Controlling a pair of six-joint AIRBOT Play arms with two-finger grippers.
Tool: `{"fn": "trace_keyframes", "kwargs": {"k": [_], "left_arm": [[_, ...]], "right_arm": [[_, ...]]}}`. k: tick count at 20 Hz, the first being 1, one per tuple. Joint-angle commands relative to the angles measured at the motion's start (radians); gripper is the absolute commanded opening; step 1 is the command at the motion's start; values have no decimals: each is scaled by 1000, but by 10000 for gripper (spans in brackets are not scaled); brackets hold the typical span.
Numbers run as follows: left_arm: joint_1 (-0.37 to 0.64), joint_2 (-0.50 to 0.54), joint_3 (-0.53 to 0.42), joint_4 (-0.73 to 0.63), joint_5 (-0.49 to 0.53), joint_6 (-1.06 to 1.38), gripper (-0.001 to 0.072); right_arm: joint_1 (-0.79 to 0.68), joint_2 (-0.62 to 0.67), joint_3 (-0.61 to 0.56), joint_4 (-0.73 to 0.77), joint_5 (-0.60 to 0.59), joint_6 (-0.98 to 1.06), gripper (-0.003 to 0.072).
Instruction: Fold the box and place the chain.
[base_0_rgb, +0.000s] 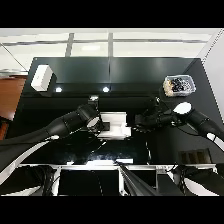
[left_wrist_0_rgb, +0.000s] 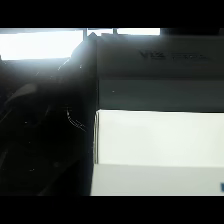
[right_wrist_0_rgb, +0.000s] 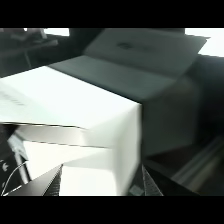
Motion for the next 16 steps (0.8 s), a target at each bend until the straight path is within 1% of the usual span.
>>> {"fn": "trace_keyframes", "kwargs": {"k": [1, 2, 7, 10, 14, 15, 16], "left_arm": [[0, 0, 0, 0, -2, 0, 31], [0, -1, 0, 0, -3, 0, 31], [0, -1, 0, 0, -3, 0, 31], [0, -1, 0, 1, -3, 1, 31], [0, -1, 0, 0, -3, 1, 31], [0, -1, 0, 0, -4, 1, 31], [0, -1, 0, 0, -3, 1, 31]], "right_arm": [[68, 0, 39, 2, -3, -2, 564], [88, 0, 39, -3, -23, 21, 487], [129, 0, 41, -19, -71, 60, 485], [148, 0, 52, -136, -86, 145, 485], [218, 0, 112, -314, -130, 270, 485], [240, 0, 128, -352, -141, 301, 474], [259, 0, 139, -372, -149, 316, 374]]}}
